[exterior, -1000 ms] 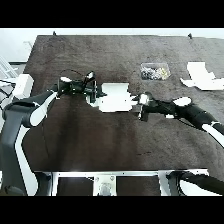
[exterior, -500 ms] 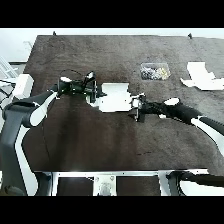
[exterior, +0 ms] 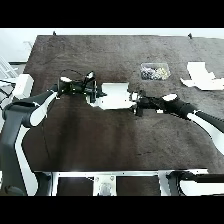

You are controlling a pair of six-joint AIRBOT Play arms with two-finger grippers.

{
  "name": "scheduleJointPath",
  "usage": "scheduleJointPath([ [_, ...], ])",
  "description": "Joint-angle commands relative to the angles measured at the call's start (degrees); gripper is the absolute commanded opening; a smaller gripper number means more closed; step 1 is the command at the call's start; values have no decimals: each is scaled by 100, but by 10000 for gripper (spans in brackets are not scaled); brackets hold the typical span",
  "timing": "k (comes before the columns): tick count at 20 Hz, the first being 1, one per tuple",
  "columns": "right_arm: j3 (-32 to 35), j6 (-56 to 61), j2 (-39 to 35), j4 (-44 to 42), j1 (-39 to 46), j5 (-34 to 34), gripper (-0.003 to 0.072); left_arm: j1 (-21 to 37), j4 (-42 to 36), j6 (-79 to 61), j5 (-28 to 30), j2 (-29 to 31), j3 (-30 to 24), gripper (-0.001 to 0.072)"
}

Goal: Fold the box and place the chain.

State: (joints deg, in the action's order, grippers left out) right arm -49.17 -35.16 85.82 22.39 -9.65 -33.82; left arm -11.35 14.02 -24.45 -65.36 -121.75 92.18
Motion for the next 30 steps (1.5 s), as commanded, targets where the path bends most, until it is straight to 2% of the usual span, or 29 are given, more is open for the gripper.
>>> scheduleJointPath([
  [1,-254,22,-42,-293,48,79,644,-2,2,0,-2,2,0,19],
  [9,-562,160,136,-284,131,-210,644,-2,2,0,-7,2,0,19],
  [15,-1078,197,579,-216,457,-1296,644,-2,2,0,-4,2,0,19],
  [22,-1749,861,1095,426,839,-2483,644,-2,2,0,-2,2,0,18],
  [30,-2229,925,1596,518,828,-2634,644,-2,2,0,-2,2,0,18],
])
